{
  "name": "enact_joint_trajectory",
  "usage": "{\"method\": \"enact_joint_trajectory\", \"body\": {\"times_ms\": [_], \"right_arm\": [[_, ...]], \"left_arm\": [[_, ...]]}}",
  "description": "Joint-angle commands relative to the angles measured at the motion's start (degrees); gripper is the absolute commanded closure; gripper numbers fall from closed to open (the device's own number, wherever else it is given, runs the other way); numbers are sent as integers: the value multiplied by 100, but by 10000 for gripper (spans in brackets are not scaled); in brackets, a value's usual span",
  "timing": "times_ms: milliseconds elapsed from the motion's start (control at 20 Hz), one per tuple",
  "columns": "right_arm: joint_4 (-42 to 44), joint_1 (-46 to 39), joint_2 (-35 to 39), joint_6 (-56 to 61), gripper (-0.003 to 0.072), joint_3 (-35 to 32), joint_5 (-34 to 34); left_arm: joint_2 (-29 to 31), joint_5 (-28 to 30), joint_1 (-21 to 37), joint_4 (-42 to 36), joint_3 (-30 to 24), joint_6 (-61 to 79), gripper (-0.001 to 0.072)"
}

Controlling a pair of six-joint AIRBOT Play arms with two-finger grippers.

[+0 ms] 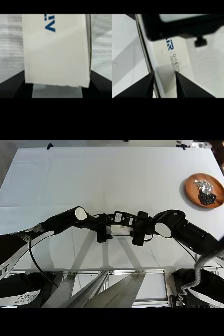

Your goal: Fold the box and place the chain.

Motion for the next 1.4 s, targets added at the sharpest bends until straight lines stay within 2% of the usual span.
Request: {"method": "enact_joint_trajectory", "body": {"times_ms": [0,450,800,850,900,1100,1350], "right_arm": [[17,28,0,170,425,-7,-33],[-15,302,24,190,424,-223,0],[-444,302,883,846,425,-223,-212],[-452,302,1025,1010,467,-223,-236],[-448,304,1154,1211,684,-240,-343],[-284,332,1351,1663,674,-970,-1915],[-824,852,1250,1598,674,-2092,-3482]], "left_arm": [[4,0,2,-4,0,-13,274],[4,2,2,-4,0,-13,274],[4,-2,2,-4,0,-13,274],[4,0,2,-4,0,-11,274],[4,0,2,-4,0,-13,274],[4,-2,2,-4,0,-13,274],[4,-2,2,-4,0,-11,274]]}}
